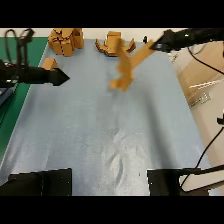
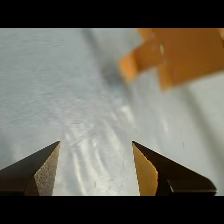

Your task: Fold the box.

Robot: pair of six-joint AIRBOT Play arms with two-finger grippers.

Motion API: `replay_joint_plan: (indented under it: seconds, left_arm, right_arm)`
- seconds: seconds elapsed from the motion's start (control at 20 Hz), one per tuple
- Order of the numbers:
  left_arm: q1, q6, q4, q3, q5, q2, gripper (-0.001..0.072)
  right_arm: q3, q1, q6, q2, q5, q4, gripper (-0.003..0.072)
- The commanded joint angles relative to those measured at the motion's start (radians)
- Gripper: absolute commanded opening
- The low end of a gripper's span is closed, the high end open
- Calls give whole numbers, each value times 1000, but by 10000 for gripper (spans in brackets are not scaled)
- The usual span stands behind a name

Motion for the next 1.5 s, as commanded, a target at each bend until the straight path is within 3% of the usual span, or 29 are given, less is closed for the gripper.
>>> replay_joint_plan:
  seconds: [0.0, 0.2, 0.3, 0.45, 0.6, 0.8, 1.05, 1.45]
  left_arm:
    - [161, 28, -97, 3, -131, 1, 695]
    - [275, 117, -117, -31, -292, -1, 696]
    - [277, 156, -135, -76, -293, -1, 695]
    - [206, 205, -139, -149, -288, -31, 695]
    - [103, 251, -140, -167, -253, -142, 696]
    - [-1, 372, -203, -137, -150, -355, 695]
    - [-40, 404, -272, -14, -172, -607, 695]
    - [-67, 393, -296, 206, -219, -780, 694]
  right_arm:
    - [-229, 203, 43, 112, 187, 62, 4]
    - [-830, 332, 43, 282, 698, 88, 3]
    - [-1041, 355, -7, 304, 778, 81, 3]
    - [-1212, 370, -222, 301, 854, 69, 3]
    - [-1286, 386, -286, 301, 1030, 58, 3]
    - [-1294, 389, -295, 301, 1084, 54, 3]
    - [-1295, 420, -306, 301, 1149, 20, 3]
    - [-1295, 476, -300, 283, 1172, 18, 3]
